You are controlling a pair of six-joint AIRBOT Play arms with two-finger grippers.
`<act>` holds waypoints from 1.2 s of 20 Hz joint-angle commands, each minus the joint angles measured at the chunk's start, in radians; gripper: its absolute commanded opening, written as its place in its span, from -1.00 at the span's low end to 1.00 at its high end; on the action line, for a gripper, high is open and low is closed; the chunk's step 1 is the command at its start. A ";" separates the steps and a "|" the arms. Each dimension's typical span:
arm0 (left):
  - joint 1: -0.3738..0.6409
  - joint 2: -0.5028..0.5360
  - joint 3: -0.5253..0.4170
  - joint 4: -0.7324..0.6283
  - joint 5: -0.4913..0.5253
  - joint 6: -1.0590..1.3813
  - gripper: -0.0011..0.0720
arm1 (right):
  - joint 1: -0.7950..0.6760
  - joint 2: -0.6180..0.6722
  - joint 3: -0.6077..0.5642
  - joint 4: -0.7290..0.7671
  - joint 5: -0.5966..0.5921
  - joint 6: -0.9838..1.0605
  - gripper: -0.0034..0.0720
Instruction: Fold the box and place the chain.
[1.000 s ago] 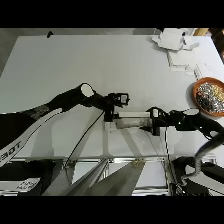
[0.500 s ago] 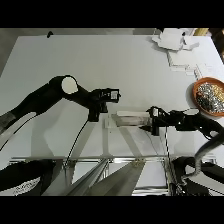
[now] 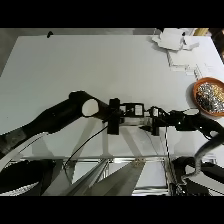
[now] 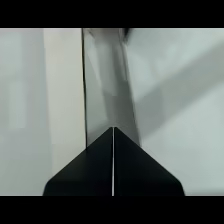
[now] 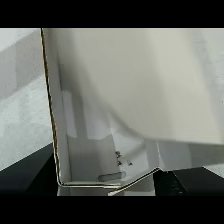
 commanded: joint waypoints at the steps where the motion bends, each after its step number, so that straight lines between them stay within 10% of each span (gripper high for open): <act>1: -0.011 -0.120 0.129 0.051 0.188 -0.141 -0.97 | 0.000 0.001 0.001 0.000 0.000 0.000 0.19; 9: 0.093 -0.317 0.200 0.045 0.142 -0.206 -0.96 | 0.000 0.001 0.001 0.000 0.001 0.000 0.19; 18: 0.117 -0.052 0.142 0.136 -0.299 -0.331 -0.97 | 0.000 0.001 0.001 0.000 0.001 0.000 0.19; 24: 0.130 -0.052 -0.074 0.005 -0.140 -0.238 -0.97 | 0.000 0.001 0.001 0.000 0.001 0.000 0.19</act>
